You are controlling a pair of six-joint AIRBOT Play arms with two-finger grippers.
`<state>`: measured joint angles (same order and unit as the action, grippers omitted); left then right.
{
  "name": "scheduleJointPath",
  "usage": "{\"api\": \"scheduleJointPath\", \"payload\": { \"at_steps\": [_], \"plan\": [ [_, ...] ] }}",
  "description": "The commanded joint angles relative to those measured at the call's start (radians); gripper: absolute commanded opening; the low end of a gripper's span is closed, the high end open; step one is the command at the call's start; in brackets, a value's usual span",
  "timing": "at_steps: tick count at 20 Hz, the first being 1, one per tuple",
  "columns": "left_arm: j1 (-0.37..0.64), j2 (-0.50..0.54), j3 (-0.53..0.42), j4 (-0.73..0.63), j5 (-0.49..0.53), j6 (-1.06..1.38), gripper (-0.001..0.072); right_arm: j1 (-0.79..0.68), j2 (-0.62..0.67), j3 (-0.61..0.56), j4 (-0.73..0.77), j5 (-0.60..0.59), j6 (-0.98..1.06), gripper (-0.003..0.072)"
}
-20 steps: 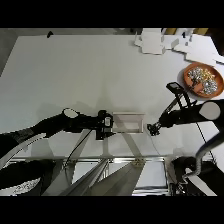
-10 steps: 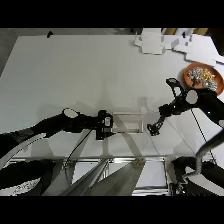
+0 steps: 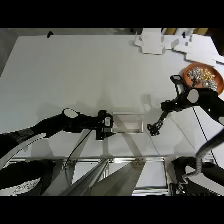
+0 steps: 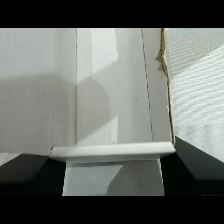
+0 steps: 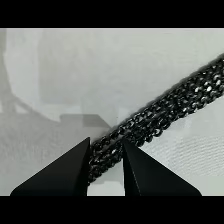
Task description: Fold the box and place the chain.
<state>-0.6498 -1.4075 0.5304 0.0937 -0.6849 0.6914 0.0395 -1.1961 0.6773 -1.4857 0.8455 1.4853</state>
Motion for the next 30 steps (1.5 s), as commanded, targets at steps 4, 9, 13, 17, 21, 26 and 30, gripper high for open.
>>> {"api": "scheduleJointPath", "payload": {
  "at_steps": [4,9,13,17,21,26,30],
  "plan": [
    [0.000,0.000,0.000,0.000,0.000,0.000,0.0011,-0.018,-0.001,0.001,0.042,-0.020,-0.001,0.0219],
    [0.000,0.000,0.000,0.000,0.000,0.000,0.0011,-0.018,-0.046,0.001,0.042,-0.015,0.000,0.0219],
    [0.000,0.000,0.000,0.000,0.000,0.000,0.0011,-0.018,-0.065,0.001,0.042,-0.014,0.000,0.0215],
    [0.000,0.000,0.000,0.000,0.000,0.000,0.0011,-0.018,-0.056,0.001,0.042,0.008,0.000,0.0180],
    [0.000,0.000,0.000,0.000,0.000,0.000,0.0011,-0.022,-0.010,0.001,0.021,0.006,0.000,0.0180],
    [0.000,0.000,0.000,0.000,0.000,0.000,0.0011,-0.043,0.002,0.001,0.025,-0.002,0.004,0.0181],
    [0.000,0.000,0.000,0.000,0.000,0.000,0.0011,-0.043,0.009,0.001,0.012,0.003,0.004,0.0180]
  ]
}}
